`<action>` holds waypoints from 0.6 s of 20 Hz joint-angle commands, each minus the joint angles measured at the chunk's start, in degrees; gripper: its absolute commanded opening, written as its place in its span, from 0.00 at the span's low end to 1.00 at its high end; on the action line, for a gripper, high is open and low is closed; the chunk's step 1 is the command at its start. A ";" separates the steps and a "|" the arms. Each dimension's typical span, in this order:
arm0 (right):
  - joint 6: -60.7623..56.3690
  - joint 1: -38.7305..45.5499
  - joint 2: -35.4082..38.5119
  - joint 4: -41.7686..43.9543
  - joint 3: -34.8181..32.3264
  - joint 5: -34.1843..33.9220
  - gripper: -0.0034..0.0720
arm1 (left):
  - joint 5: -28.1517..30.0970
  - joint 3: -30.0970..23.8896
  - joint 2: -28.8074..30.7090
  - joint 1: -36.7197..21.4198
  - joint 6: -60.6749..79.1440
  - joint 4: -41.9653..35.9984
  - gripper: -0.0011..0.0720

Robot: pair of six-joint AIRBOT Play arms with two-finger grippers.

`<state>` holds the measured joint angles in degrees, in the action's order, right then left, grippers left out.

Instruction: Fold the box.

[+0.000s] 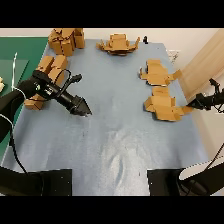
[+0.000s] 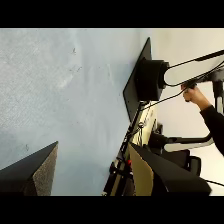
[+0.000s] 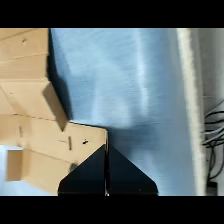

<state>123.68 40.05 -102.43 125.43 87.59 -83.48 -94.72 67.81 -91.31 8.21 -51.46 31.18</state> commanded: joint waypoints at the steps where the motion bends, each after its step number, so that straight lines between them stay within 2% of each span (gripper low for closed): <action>1: -9.94 -4.15 6.12 2.86 0.07 -4.90 0.06 | 0.50 0.04 0.02 -0.11 -3.28 -2.45 0.95; 7: -22.80 -20.17 23.34 8.17 0.04 -11.04 0.06 | 1.73 0.02 0.59 -3.93 -3.28 -14.95 0.95; 10: -24.30 -30.45 26.08 11.58 -0.17 -7.21 0.06 | 4.07 0.02 2.67 -8.79 -0.96 -16.22 0.95; 12: -24.13 -36.54 26.05 18.16 -1.99 -0.07 0.06 | 6.05 0.02 4.46 -12.79 0.39 -16.17 0.95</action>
